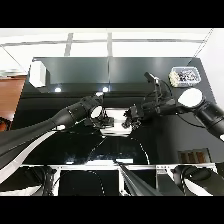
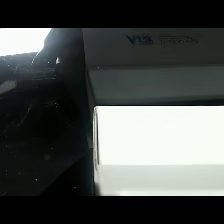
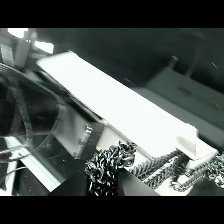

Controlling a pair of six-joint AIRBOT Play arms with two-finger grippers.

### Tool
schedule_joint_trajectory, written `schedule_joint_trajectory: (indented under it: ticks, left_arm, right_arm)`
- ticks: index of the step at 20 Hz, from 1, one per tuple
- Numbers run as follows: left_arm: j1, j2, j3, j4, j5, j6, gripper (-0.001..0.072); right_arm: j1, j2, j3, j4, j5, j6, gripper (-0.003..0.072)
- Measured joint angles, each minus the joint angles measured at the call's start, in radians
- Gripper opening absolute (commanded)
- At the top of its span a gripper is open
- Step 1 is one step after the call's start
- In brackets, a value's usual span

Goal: Fold the box and place the chain.

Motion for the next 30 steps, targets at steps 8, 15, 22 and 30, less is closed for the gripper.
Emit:
schedule_joint_trajectory:
  ticks: [8, 15, 22, 30]
  left_arm:
    - [0.0, 0.0, 0.0, 0.0, -0.001, -0.001, 0.0029]
    - [0.0, 0.0, 0.0, 0.0, 0.005, 0.0, 0.0029]
    - [0.0, 0.0, 0.0, 0.0, 0.005, 0.0, 0.0029]
    - [0.0, 0.0, 0.0, 0.0, 0.007, 0.0, 0.0029]
  right_arm:
    - [-0.182, 0.034, -0.007, -0.108, 0.116, -0.024, 0.0323]
    - [-0.314, 0.094, -0.145, -0.264, 0.04, -0.272, 0.0542]
    - [-0.245, 0.091, -0.257, -0.248, -0.154, -0.66, 0.0718]
    - [-0.189, -0.001, -0.271, -0.224, -0.224, -1.067, 0.0718]
